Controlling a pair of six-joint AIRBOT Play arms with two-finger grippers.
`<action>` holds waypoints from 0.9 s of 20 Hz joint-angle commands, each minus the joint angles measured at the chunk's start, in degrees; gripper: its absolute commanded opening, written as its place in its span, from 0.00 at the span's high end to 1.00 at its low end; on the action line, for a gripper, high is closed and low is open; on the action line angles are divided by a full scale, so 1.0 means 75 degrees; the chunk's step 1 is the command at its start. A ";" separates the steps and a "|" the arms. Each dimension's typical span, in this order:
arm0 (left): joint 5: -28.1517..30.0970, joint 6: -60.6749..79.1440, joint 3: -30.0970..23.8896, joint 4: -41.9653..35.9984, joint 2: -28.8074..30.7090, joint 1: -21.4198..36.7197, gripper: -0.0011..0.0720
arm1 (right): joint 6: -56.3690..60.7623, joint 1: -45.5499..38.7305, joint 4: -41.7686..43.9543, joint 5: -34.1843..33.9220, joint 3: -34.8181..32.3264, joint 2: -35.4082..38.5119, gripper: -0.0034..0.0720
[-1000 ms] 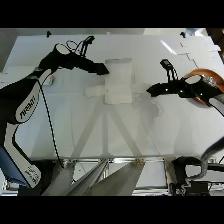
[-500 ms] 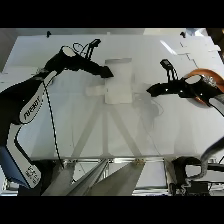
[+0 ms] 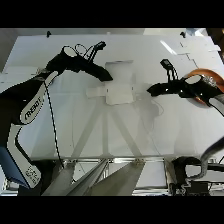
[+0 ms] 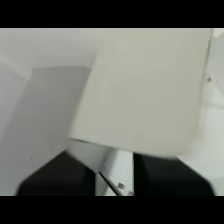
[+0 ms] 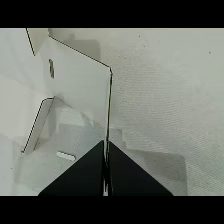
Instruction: Fold the box and place the chain.
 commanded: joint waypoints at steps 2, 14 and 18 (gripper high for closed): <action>-0.0472 0.0647 0.0006 0.0131 0.0000 -0.0006 0.97 | 0.0003 0.0009 0.0015 0.0015 0.0003 -0.0003 0.94; -0.0621 0.0921 0.0006 0.0198 0.0000 0.0000 0.97 | 0.0003 0.0009 0.0015 0.0015 0.0003 -0.0003 0.94; -0.0475 0.0927 0.0006 0.0195 0.0000 -0.0006 0.97 | 0.0003 0.0009 0.0015 0.0015 0.0003 -0.0003 0.94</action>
